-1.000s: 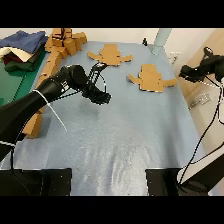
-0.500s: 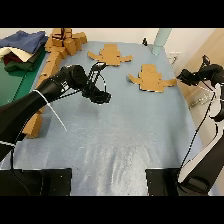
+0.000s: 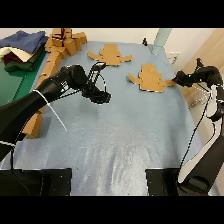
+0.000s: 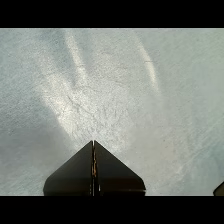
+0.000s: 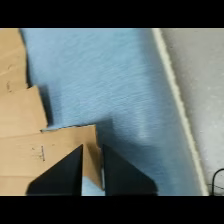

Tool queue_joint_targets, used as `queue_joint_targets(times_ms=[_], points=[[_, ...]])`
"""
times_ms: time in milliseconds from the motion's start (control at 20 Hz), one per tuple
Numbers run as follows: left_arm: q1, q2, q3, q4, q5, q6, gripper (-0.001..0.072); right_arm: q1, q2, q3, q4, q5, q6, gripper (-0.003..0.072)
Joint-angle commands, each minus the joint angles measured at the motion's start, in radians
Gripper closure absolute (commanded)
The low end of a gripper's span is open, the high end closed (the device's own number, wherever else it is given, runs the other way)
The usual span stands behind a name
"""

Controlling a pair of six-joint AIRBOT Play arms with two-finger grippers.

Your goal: Fold the box.

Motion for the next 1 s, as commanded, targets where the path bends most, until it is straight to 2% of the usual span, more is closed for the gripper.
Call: queue_joint_targets(times_ms=[0, 250, 450, 600, 750, 950], points=[[0.000, -0.001, 0.001, 0.000, -0.002, 0.001, 0.0695, 0.020, 0.014, 0.001, 0.064, -0.064, -0.063, 0.0675], [0.001, -0.001, 0.001, 0.000, -0.026, -0.002, 0.0696, 0.064, 0.137, -0.019, 0.076, -0.142, -0.063, 0.0687], [0.002, 0.000, 0.001, 0.002, -0.042, -0.001, 0.0696, 0.100, 0.331, -0.226, 0.075, -0.157, -0.061, 0.0688], [0.002, 0.002, 0.001, 0.003, -0.072, 0.018, 0.0696, 0.127, 0.540, -0.509, 0.064, -0.113, -0.062, 0.0687], [0.002, 0.002, 0.000, 0.003, -0.121, 0.063, 0.0697, 0.164, 0.812, -0.897, 0.060, 0.031, -0.062, 0.0688], [0.002, 0.047, -0.059, -0.007, -0.142, 0.114, 0.0698, 0.228, 1.151, -1.336, 0.057, 0.116, -0.028, 0.0687]])
